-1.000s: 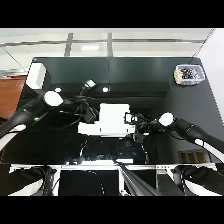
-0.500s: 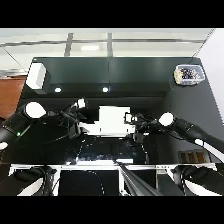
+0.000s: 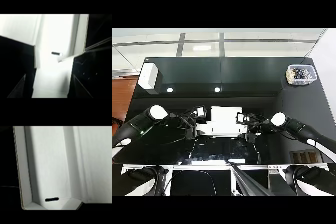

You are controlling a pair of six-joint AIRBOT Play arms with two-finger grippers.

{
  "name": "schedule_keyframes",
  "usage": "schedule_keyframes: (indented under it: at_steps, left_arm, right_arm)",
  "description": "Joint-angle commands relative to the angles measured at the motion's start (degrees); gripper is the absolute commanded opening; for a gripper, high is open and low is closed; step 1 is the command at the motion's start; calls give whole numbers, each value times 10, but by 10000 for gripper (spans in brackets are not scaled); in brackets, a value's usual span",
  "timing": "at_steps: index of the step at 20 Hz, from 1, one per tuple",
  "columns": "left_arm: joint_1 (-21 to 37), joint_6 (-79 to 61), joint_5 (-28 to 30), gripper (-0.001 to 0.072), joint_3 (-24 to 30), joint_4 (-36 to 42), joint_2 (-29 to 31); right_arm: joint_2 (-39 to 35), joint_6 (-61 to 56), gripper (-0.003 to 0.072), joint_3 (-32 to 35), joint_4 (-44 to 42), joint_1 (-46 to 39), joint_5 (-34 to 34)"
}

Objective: Fold the box and place the chain.

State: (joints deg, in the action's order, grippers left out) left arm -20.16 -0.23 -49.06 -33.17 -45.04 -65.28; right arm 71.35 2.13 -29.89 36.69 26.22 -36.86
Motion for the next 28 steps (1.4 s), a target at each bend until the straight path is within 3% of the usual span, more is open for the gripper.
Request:
schedule_keyframes:
  at_steps: [1, 4, 7, 9, 10, 15, 22, 28]
  left_arm:
    - [-1, -33, -25, 695, 0, 53, -24]
    - [-4, -35, -26, 688, 0, 53, -27]
    - [-24, -39, -24, 601, 0, 55, -35]
    - [-39, -39, -21, 382, 0, 52, -37]
    - [-43, -39, -17, 348, 0, 51, -37]
    - [-45, -38, -10, 348, -2, 47, -37]
    - [-41, 18, -11, 349, -25, -36, -37]
    - [-42, 22, -4, 349, -25, -40, -38]
  right_arm:
    - [0, 0, 202, 0, 0, 0, 0]
    - [0, 0, 202, 0, 0, 0, 0]
    - [0, 0, 202, 0, 0, 0, 0]
    - [0, 0, 202, 0, 0, 0, 0]
    - [0, 0, 202, 0, 0, 0, 0]
    - [0, 0, 202, 0, 0, 0, 0]
    - [0, 0, 202, 0, 0, 0, 0]
    - [0, 0, 202, 0, 0, 0, 0]
